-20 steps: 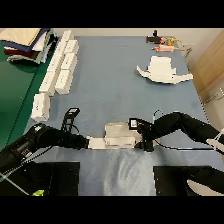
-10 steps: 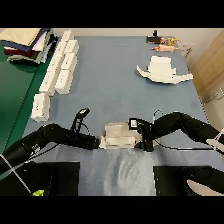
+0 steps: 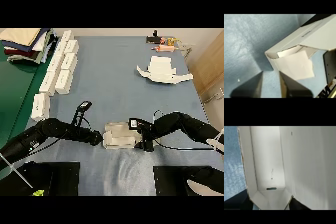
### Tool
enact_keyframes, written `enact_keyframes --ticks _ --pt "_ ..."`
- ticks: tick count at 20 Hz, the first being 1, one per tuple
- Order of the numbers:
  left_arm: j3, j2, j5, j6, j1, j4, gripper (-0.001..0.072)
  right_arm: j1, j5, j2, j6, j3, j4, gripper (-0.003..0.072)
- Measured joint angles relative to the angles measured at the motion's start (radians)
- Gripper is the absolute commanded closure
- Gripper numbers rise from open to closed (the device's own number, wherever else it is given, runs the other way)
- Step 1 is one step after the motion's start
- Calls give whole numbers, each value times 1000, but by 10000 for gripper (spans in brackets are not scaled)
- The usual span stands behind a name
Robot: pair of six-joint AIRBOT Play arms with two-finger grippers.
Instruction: Fold the box.
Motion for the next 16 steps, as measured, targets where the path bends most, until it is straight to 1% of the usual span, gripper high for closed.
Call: enact_keyframes --ticks 6,11,16 --pt "13 -1 -6 8 -5 -31 346 0 0 0 0 0 0 256" --pt "13 -3 14 25 -9 -70 345 0 0 0 0 0 0 256" --pt "17 -26 19 27 -28 -87 347 0 0 0 0 0 0 256"
